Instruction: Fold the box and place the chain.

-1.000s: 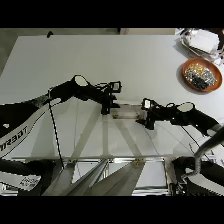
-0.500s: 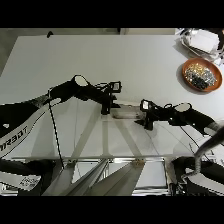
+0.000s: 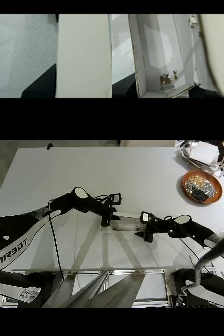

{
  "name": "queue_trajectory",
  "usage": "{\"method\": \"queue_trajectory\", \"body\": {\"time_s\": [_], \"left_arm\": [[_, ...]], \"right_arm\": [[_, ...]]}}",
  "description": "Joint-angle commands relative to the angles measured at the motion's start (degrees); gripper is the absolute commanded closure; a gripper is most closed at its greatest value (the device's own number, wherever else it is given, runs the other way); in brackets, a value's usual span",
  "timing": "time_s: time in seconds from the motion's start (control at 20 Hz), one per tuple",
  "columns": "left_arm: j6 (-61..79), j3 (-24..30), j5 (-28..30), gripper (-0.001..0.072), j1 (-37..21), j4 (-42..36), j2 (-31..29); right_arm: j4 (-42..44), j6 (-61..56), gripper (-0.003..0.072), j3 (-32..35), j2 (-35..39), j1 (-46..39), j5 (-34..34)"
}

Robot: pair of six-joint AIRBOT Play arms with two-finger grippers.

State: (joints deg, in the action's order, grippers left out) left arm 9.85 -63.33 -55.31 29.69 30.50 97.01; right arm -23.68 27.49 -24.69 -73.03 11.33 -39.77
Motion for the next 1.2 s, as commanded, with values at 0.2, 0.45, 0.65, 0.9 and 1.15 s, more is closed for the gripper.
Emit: {"method": "queue_trajectory", "body": {"time_s": [0.2, 0.45, 0.65, 0.9, 1.15], "left_arm": [[0.0, 0.0, 0.0, 0.0699, 0.0, 0.0, 0.0], [0.0, 0.0, 0.0, 0.07, 0.0, 0.0, 0.0], [-0.1, 0.0, 0.0, 0.0397, -0.3, 0.1, -1.2], [-7.3, 0.0, -1.2, 0.0131, -3.5, 4.8, -5.9], [-17.2, 0.0, -10.4, 0.037, -7.3, 12.8, -12.3]], "right_arm": [[0.0, 0.0, 0.0344, 0.0, 0.1, 0.0, 0.1], [0.0, 0.0, 0.0344, 0.0, 0.1, 0.0, 0.1], [0.0, 0.0, 0.0344, 0.0, 0.1, 0.0, 0.1], [0.0, 0.0, 0.0344, 0.0, 0.1, 0.0, 0.1], [0.0, 0.0, 0.0344, 0.0, 0.1, 0.0, 0.1]]}}
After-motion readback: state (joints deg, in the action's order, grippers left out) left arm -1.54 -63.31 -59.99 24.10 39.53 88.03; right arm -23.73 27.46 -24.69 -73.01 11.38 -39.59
